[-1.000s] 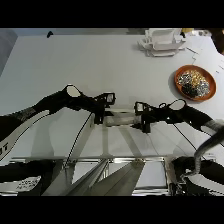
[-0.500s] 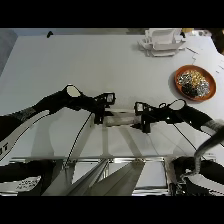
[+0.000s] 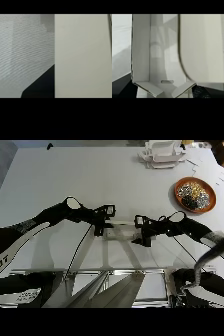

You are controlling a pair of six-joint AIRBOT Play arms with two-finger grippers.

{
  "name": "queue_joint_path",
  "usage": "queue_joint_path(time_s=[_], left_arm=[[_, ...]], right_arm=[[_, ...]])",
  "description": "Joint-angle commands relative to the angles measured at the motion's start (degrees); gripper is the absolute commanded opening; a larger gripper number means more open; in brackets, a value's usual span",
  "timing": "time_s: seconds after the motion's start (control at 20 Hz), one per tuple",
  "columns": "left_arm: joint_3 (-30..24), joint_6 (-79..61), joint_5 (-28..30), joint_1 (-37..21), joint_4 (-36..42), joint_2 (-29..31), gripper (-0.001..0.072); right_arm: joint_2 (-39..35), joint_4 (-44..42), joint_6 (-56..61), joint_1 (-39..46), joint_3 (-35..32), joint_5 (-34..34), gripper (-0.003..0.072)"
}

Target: Fold the box and place the chain.

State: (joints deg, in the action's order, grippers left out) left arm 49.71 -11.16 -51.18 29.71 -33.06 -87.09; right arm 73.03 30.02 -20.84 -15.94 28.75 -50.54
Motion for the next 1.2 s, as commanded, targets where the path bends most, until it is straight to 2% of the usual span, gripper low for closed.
queue_joint_path(time_s=[0.0, 0.2, 0.35, 0.65, 1.15], left_arm=[[0.0, 0.0, -0.1, 0.0, 0.0, 0.0, 0.0013], [0.0, 0.0, -0.1, 0.0, 0.0, 0.0, 0.0013], [0.0, 0.0, -0.1, 0.0, 0.0, 0.0, 0.0013], [0.0, 0.0, -0.1, 0.0, 0.0, 0.0, 0.0013], [0.0, 0.0, -0.1, 0.0, 0.0, 0.0, 0.0013]], right_arm=[[0.0, -0.7, 0.0, 0.0, 0.0, -0.3, 0.0663], [0.0, -1.4, 2.8, 0.0, 0.0, 4.8, 0.0696], [0.0, -1.3, 2.5, 0.0, 0.0, 3.4, 0.0695], [0.2, -0.4, 2.1, 0.0, 0.0, 5.1, 0.0701], [0.2, -0.5, -6.1, -1.2, 0.0, 6.8, 0.067]])
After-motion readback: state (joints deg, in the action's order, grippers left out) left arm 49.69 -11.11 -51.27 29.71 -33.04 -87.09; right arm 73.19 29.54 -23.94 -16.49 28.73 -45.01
